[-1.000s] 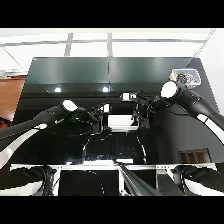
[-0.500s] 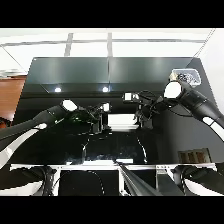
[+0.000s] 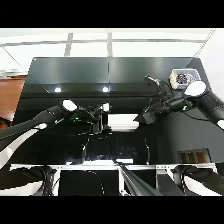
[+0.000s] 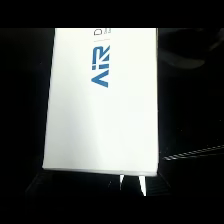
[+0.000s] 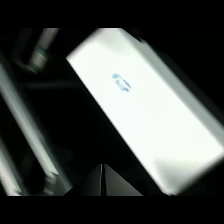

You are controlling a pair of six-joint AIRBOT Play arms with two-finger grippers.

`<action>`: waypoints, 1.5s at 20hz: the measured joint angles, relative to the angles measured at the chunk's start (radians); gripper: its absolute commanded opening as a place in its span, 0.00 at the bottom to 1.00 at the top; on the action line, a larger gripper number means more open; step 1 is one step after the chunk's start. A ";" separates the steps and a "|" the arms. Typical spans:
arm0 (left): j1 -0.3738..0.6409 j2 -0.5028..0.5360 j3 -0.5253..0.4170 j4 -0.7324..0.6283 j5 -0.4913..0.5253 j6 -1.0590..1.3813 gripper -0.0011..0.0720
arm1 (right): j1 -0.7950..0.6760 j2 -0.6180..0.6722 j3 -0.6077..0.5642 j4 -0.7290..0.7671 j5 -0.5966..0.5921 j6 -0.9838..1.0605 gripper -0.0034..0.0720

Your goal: Fold the box and place the chain.

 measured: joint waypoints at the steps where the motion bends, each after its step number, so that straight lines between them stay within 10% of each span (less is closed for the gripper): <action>1: 0.000 0.000 0.000 0.000 0.000 0.000 0.50 | -0.001 -0.003 -0.029 0.084 -0.015 0.013 0.06; 10: 0.000 0.000 0.000 0.000 -0.001 0.000 0.50 | 0.071 -0.105 -0.124 0.342 -0.175 0.177 0.06; 30: 0.000 0.000 0.000 0.000 -0.002 -0.001 0.50 | 0.126 -0.166 -0.130 0.175 -0.320 0.318 0.06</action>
